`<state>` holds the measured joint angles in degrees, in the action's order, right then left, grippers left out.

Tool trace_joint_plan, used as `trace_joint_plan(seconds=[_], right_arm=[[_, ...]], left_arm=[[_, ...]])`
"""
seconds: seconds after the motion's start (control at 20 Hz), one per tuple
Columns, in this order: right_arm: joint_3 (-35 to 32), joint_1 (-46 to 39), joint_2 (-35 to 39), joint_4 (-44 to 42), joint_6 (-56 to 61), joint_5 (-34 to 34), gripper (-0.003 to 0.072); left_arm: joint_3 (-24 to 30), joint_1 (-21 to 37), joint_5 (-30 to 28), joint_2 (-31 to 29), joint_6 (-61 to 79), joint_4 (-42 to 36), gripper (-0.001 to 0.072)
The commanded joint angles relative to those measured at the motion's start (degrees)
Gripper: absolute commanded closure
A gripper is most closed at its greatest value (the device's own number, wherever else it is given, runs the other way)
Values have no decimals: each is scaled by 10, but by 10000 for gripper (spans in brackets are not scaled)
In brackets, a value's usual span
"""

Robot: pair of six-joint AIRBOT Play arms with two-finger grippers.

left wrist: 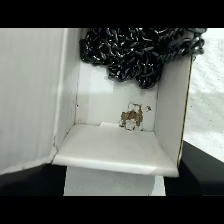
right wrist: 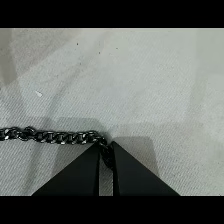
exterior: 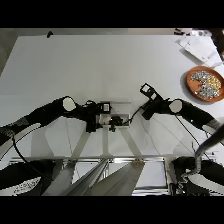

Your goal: Fold the box and place the chain.

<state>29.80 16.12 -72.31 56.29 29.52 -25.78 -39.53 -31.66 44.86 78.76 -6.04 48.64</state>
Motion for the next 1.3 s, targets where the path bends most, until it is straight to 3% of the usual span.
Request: trace_joint_plan(seconds=[0.0,0.3,0.75,1.0,1.25], right_arm=[[0,0,11,3,0,-18,660],[0,0,99,5,7,-39,678],[0,0,330,-4,52,-149,678],[0,0,436,-119,50,-165,679],[0,0,443,-253,47,-204,679]], left_arm=[[0,0,0,0,0,0,418],[0,0,0,0,0,0,418],[0,0,0,0,0,0,418],[0,0,0,0,0,0,418],[0,0,0,0,0,0,418]])
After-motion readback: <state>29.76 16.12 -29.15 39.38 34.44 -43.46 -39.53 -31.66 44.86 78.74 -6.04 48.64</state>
